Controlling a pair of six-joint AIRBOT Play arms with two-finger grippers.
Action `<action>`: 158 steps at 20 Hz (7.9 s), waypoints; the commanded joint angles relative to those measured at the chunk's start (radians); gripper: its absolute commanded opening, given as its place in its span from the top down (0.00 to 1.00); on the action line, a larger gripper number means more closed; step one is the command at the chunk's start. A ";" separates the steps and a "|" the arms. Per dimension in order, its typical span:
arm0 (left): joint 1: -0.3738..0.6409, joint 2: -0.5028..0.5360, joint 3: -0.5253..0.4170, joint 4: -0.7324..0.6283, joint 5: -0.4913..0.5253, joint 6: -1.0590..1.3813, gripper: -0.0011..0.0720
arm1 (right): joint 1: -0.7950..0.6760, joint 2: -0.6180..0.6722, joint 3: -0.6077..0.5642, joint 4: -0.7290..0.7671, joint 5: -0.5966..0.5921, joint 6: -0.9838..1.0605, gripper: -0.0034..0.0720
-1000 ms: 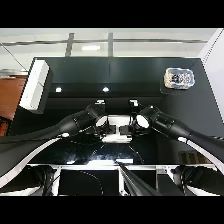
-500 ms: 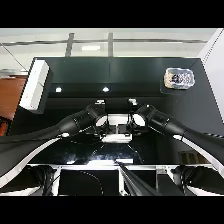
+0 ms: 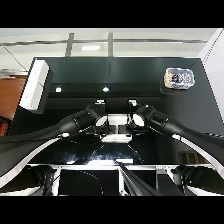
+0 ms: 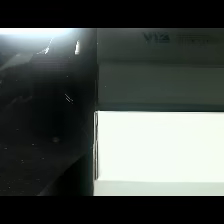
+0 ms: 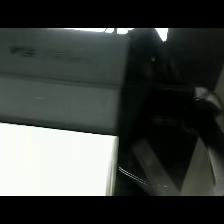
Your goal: Fold the box and place the chain.
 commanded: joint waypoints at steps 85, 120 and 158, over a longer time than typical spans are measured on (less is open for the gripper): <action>0.002 -0.001 0.000 0.000 0.000 0.003 0.94 | -1.004 -0.238 0.993 -0.091 0.086 -0.485 0.90; 0.002 -0.001 0.000 -0.001 0.003 0.003 0.94 | -0.357 0.528 -0.211 0.787 0.039 -1.025 0.90; 0.002 -0.001 0.000 -0.001 0.003 0.003 0.94 | -0.881 -0.250 0.284 0.386 -0.285 -0.649 0.90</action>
